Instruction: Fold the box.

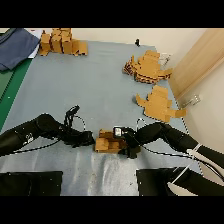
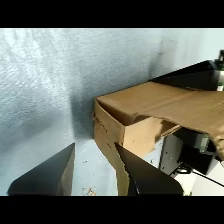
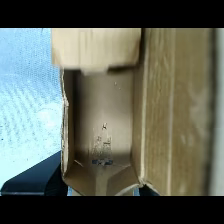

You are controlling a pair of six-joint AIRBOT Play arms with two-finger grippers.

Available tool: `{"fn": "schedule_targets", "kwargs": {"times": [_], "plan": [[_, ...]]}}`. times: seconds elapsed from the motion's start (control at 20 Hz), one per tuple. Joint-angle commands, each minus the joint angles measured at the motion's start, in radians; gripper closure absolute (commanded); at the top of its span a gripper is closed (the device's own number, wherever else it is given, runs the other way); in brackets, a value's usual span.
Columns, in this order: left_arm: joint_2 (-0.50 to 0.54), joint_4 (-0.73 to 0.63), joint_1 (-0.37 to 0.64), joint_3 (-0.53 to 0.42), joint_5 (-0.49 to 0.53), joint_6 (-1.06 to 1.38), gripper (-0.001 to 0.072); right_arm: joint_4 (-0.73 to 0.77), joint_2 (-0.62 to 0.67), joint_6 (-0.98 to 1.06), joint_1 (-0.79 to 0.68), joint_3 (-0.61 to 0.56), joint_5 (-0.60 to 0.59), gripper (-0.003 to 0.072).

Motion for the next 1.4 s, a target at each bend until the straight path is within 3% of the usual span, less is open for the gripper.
{"fn": "schedule_targets", "kwargs": {"times": [0.0, 0.55, 0.8, 1.05, 1.1, 1.35], "plan": [[0.004, -0.054, 0.002, 0.000, 0.006, 0.050, 0.0313, 0.000, 0.000, 0.000, 0.001, 0.000, 0.000, 0.0174], [0.004, -0.071, -0.002, 0.000, 0.004, 0.061, 0.0313, 0.000, 0.000, 0.000, 0.001, 0.000, 0.000, 0.0174], [-0.003, -0.090, -0.075, 0.000, 0.090, 0.067, 0.0314, 0.000, 0.000, 0.000, 0.001, 0.000, 0.000, 0.0175], [-0.021, -0.088, -0.097, 0.011, 0.093, 0.057, 0.0325, 0.000, 0.000, 0.000, 0.001, 0.000, 0.000, 0.0174], [-0.021, -0.077, -0.108, 0.023, 0.095, 0.050, 0.0366, 0.000, 0.000, 0.000, 0.001, 0.000, 0.000, 0.0174], [-0.021, 0.199, -0.153, 0.084, 0.061, -0.219, 0.0361, 0.000, 0.000, 0.000, 0.001, 0.000, 0.000, 0.0174]]}}
